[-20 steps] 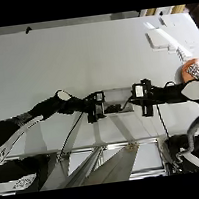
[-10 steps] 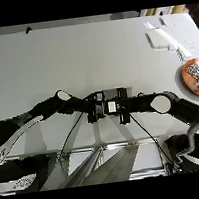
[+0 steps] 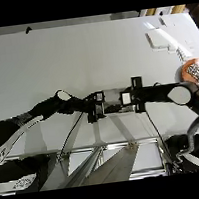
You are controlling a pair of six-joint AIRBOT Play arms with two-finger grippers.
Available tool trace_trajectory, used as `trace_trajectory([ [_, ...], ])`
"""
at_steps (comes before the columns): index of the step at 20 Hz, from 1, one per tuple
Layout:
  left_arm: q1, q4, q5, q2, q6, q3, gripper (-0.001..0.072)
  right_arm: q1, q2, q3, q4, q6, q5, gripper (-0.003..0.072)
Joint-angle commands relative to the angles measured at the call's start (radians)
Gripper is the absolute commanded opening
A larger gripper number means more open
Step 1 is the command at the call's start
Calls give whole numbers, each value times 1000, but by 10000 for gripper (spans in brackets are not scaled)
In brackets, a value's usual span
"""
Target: Fold the box and place the chain.
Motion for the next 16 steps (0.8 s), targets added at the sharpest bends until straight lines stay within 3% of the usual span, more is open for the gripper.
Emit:
trace_trajectory([
  [1,0,0,0,0,0,1,290,-219,5,2,-112,0,123,161],
  [4,0,0,0,0,0,1,290,-322,-66,-3,-113,0,129,160],
  [11,0,0,0,0,0,1,290,-328,-261,-5,-142,2,177,163],
  [16,0,0,0,0,0,1,290,-328,-304,-5,-142,0,162,202],
])
